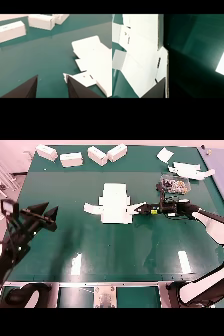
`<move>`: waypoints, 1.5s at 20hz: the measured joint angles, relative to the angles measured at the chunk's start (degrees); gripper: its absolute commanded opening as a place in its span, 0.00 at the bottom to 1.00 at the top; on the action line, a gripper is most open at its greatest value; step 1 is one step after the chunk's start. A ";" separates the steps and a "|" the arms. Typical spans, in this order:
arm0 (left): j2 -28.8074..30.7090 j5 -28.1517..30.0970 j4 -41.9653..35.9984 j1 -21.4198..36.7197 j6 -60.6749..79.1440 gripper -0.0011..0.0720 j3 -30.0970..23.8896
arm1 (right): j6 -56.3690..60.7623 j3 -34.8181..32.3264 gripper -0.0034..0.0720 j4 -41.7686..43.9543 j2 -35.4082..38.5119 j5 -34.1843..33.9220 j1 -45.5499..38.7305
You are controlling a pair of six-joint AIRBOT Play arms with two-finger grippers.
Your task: Fold the box and place the chain.
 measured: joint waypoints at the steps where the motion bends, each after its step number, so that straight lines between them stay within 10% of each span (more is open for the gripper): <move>1: -3.65 -1.29 0.00 0.00 -0.09 0.60 2.47 | -0.02 0.00 0.05 0.00 0.00 0.00 0.00; 15: -63.65 -29.53 14.27 -0.02 -27.17 0.60 51.63 | -0.31 0.00 0.05 0.00 0.00 -0.02 0.00; 30: -94.73 -46.03 32.22 -6.93 -54.49 0.60 91.23 | -0.46 0.00 0.05 0.00 0.00 0.07 0.02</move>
